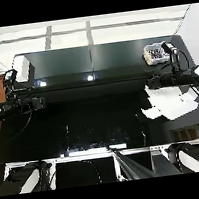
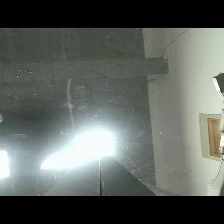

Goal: Fold the box and place the chain.

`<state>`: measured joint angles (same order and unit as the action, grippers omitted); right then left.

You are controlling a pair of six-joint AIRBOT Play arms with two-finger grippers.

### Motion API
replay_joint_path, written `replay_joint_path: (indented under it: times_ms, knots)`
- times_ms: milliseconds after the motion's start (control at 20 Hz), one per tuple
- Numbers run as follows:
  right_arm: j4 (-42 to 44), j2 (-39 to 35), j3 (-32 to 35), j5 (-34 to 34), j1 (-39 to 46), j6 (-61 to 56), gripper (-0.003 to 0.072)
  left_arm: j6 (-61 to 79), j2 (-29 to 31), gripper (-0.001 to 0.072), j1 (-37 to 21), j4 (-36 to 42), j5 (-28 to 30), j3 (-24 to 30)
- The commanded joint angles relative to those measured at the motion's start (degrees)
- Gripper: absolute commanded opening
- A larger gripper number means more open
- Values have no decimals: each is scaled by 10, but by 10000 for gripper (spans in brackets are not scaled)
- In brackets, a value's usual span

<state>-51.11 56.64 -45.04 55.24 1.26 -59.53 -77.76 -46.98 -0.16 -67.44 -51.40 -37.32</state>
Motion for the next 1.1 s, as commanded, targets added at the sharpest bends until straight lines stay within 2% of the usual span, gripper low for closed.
replay_joint_path:
  times_ms: [0, 500, 750, 900, 950, 1000, 1050]
  knots:
    - [0, 0, 0, 0, 0, 0, 16, 0, 0, 26, 0, 0, 0, 0]
    - [0, 0, 0, 0, 0, 0, 16, 0, 0, 26, 0, 0, 0, 0]
    - [26, 0, 0, -10, 0, 0, 16, 0, -3, 28, 0, 6, 94, 0]
    - [71, 0, 0, -91, 0, 0, 19, 0, -7, 28, 0, 12, 132, 0]
    - [72, 1, 0, -131, 0, -1, 161, 0, -15, 42, 0, 23, 143, 0]
    - [72, 1, 0, -168, 0, -2, 656, 0, -26, 303, 0, 38, 153, 0]
    - [72, 1, 0, -191, 0, -2, 704, 0, -41, 720, 2, 51, 154, 0]
